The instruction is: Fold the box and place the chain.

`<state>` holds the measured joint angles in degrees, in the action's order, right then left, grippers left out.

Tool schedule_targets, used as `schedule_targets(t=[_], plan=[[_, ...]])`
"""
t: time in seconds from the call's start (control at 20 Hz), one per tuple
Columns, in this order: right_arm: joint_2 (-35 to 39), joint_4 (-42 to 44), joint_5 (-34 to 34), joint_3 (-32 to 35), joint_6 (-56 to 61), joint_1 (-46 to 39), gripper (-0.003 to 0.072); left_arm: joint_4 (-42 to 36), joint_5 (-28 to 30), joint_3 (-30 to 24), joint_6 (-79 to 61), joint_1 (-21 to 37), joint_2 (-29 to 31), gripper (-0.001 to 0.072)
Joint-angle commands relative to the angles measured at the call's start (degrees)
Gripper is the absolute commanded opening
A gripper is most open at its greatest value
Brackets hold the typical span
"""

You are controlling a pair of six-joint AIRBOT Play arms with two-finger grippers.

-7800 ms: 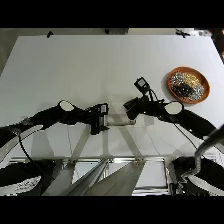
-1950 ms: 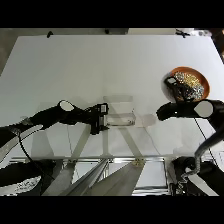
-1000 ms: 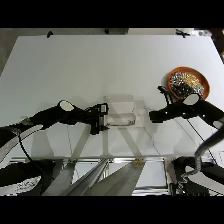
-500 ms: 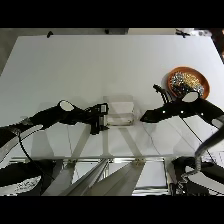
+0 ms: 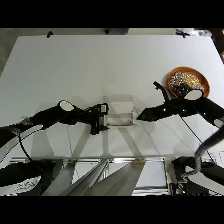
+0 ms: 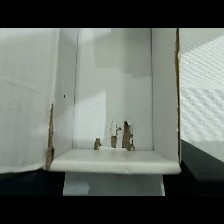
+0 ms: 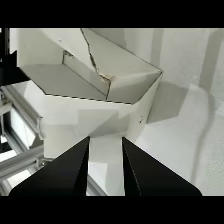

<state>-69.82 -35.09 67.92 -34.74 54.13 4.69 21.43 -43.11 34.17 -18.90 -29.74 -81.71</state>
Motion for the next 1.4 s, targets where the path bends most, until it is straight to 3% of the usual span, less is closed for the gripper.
schedule_targets(t=[0.0,0.2,0.45,0.65,0.95,1.35], plan=[[0.5,-0.2,-1.2,-0.1,0.1,1.4,0.0309,0.0,0.0,0.0,0.0,0.0,0.0,0.0208],[0.5,-6.4,-8.0,-0.1,5.7,6.8,0.0411,0.0,0.0,0.0,0.0,0.0,0.0,0.0208],[0.6,-7.3,-11.3,-0.3,10.6,11.6,0.0439,0.0,0.0,0.0,0.0,0.0,0.0,0.0208],[0.6,-10.0,-13.6,-3.6,16.0,15.8,0.0438,0.0,0.0,0.0,0.0,0.0,0.0,0.0208],[0.6,-28.2,-14.7,-7.5,34.6,22.8,0.0438,0.0,0.0,0.0,0.0,0.0,0.0,0.0208],[-3.4,-29.7,-18.0,-8.9,45.5,29.6,0.0438,0.0,0.0,0.0,0.0,0.0,0.0,0.0208]])
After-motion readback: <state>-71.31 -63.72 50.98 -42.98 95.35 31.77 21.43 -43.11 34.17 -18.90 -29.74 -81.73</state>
